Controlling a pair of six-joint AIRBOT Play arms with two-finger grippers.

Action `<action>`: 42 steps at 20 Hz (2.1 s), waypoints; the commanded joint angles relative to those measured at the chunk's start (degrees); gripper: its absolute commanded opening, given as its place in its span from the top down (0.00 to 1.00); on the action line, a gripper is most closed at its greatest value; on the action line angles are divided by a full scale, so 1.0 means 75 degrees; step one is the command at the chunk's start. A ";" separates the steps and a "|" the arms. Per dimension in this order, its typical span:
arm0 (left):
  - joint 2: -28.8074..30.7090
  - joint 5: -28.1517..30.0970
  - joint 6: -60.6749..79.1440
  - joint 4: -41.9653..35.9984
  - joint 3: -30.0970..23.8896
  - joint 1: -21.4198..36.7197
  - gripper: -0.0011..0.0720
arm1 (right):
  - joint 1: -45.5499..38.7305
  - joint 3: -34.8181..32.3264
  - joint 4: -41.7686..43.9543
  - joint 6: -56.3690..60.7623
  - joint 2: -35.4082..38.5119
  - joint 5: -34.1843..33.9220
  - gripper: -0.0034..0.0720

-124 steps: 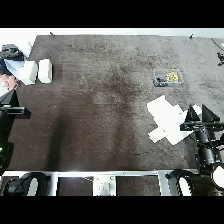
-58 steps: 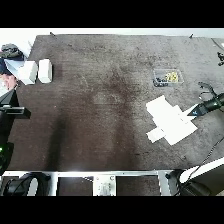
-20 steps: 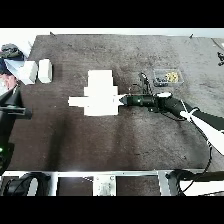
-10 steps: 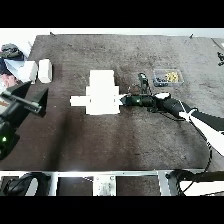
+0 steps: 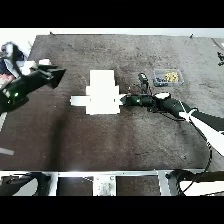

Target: Fold the box and place the chain.

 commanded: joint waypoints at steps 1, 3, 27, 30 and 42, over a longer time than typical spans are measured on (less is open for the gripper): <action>-0.1856 -0.0527 -0.2573 0.2509 0.2095 -0.0571 0.34 | 0.0006 0.0003 0.0003 0.0003 0.0006 0.0003 0.94; -0.2920 -0.1052 -0.3905 0.3625 0.3328 -0.0836 0.25 | 0.0006 0.0003 0.0003 0.0003 0.0006 0.0000 0.94; -0.7813 -0.4800 -0.5307 0.3002 0.7542 -0.1172 0.27 | 0.0006 0.0003 -0.0009 -0.0003 0.0006 0.0023 0.94; -0.7819 -0.4797 -0.5301 0.3005 0.7545 -0.1186 0.35 | 0.0006 0.0003 -0.0032 -0.0003 0.0006 0.0029 0.94; -0.7816 -0.5144 -0.5091 0.3611 0.7545 -0.1186 0.67 | 0.0006 0.0003 -0.0032 0.0000 0.0006 0.0026 0.94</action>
